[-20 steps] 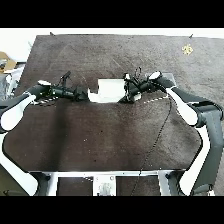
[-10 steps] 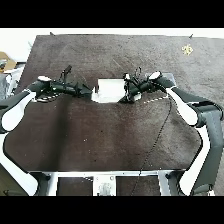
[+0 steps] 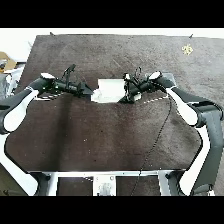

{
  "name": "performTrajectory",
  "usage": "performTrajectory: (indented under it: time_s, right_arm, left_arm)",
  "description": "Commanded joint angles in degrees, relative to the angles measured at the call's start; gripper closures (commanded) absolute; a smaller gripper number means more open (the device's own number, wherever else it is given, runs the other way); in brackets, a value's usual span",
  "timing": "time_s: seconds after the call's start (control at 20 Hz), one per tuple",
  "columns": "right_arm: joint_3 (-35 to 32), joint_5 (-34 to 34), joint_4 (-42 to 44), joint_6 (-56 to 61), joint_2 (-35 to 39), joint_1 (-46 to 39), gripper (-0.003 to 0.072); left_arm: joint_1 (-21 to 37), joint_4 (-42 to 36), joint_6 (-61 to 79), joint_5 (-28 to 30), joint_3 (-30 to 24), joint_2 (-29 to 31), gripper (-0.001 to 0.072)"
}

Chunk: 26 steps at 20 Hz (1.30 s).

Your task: Fold the box and place the chain.

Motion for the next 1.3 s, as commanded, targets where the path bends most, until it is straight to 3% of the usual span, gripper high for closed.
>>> performTrajectory:
  time_s: [0.0,0.25,0.35,0.4,0.65,0.7,0.75,1.0,1.1,1.25]
  right_arm:
    - [0.02,0.02,0.02,0.02,-0.04,0.02,0.0178]
    - [0.02,0.02,0.02,0.02,-0.04,0.02,0.0178]
    - [0.02,0.02,0.02,0.02,-0.04,0.02,0.0177]
    - [0.02,0.02,0.02,0.02,-0.04,0.02,0.0177]
    - [0.02,0.02,0.02,0.02,-0.04,0.02,0.0178]
    - [0.02,0.02,0.02,0.02,-0.04,0.02,0.0177]
    - [0.02,0.00,0.02,0.02,-0.04,0.02,0.0178]
    - [0.02,0.02,0.02,0.02,-0.04,0.02,0.0177]
    - [0.02,0.02,0.02,0.02,-0.04,0.02,0.0177]
    - [0.02,0.02,0.02,0.02,-0.04,0.02,0.0178]
  left_arm:
    - [1.01,3.08,-0.66,-0.22,0.20,0.11,0.0469]
    - [5.79,7.61,-4.98,-3.96,0.15,0.15,0.0470]
    - [5.44,10.01,-6.71,-2.95,0.13,0.13,0.0488]
    - [4.96,11.37,-7.98,-2.01,0.11,0.13,0.0539]
    - [1.38,11.85,-10.93,3.37,-0.66,0.00,0.0546]
    - [0.76,11.69,-10.91,3.93,-0.66,-0.22,0.0540]
    - [0.28,10.88,-10.88,4.07,-0.66,-0.57,0.0479]
    - [-0.17,6.67,-9.35,3.87,-0.68,-1.22,0.0465]
    - [-0.17,5.22,-8.87,3.69,-0.68,-1.20,0.0398]
    - [-0.17,4.90,-8.85,3.13,-0.63,-1.20,0.0398]
